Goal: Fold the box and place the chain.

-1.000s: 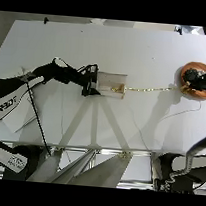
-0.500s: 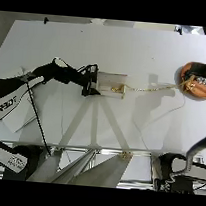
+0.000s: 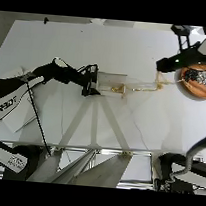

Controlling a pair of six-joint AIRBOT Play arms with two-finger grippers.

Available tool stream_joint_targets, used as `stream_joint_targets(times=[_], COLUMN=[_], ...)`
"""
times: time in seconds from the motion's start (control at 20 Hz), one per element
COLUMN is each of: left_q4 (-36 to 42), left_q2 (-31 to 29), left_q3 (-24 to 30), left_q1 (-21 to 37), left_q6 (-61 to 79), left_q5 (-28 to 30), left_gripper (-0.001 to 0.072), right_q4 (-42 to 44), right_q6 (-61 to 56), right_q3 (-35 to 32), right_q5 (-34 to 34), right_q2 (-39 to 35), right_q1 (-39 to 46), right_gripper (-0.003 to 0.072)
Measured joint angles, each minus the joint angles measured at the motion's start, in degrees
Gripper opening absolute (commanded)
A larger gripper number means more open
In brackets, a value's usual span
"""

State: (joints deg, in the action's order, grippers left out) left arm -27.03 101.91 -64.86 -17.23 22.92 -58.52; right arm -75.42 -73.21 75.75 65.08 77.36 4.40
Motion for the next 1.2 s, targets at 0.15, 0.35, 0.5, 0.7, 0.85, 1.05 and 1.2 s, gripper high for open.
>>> stream_joint_targets(times=[0.15,0.35,0.5,0.7,0.85,1.05,1.2], left_q4=[0.0,0.0,0.0,0.0,0.0,0.0,0.0], left_q2=[0.0,0.0,0.0,0.0,0.0,0.0,0.0], left_q3=[0.0,0.0,0.0,0.0,0.0,0.0,0.0], left_q1=[0.0,0.0,0.0,0.0,0.0,0.0,0.0], left_q6=[0.0,0.0,0.0,0.0,0.0,0.0,0.0], left_q5=[0.0,0.0,0.0,0.0,0.0,0.0,0.0], left_gripper=[0.0326,0.0326,0.0326,0.0326,0.0326,0.0326,0.0326], right_q4=[3.2,5.0,5.5,6.3,5.1,0.7,-2.3], right_q6=[0.2,0.3,0.9,1.1,-0.3,-6.4,-8.2], right_q3=[0.0,0.0,0.0,0.0,0.0,0.0,0.0], right_q5=[-3.7,-7.3,-8.5,-9.0,-11.1,-18.4,-18.2], right_q2=[-0.1,0.2,1.5,5.2,7.0,5.7,3.3], right_q1=[-7.1,-14.7,-18.5,-22.0,-22.9,-20.6,-16.8], right_gripper=[0.0005,0.0005,0.0005,0.0006,0.0006,0.0006,0.0006])
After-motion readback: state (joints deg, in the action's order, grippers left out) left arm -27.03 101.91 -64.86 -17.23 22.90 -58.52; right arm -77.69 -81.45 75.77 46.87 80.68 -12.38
